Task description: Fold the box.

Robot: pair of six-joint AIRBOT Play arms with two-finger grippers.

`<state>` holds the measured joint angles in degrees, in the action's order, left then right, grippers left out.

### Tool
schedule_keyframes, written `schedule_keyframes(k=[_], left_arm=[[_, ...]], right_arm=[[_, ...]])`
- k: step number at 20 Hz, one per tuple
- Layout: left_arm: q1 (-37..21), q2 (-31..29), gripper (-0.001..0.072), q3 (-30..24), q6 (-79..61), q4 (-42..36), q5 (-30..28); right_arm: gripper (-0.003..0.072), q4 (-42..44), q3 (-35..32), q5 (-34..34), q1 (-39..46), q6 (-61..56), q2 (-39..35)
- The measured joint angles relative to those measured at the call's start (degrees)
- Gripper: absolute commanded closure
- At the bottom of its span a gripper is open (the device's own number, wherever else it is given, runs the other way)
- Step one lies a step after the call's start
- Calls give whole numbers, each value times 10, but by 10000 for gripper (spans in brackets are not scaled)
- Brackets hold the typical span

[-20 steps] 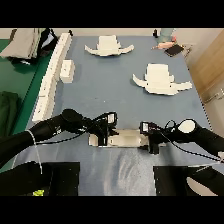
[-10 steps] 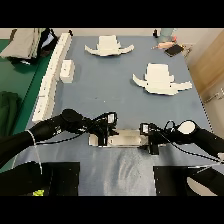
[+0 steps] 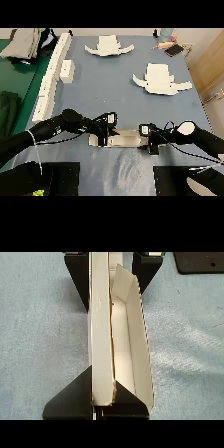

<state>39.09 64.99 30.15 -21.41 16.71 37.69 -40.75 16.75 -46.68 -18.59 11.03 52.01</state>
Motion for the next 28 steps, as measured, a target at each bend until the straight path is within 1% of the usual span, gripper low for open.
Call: schedule_keyframes(k=[23, 24, 25, 26, 28], left_arm=[[0, 0, 690, 0, 0, -1, -1], [0, 0, 589, 0, 0, -2, -1], [1, 0, 274, 0, 0, 4, -7], [1, 3, 184, -1, 0, 15, -8], [1, 0, 185, 1, 17, 0, -5]], right_arm=[[223, -2, 0, 21, 0, -16, -9], [222, -2, 0, 21, 0, -17, -9], [223, 1, 0, 28, 0, -17, -10], [222, 4, 1, 33, 0, -18, -10], [222, 2, 1, 32, 0, -19, -10]])
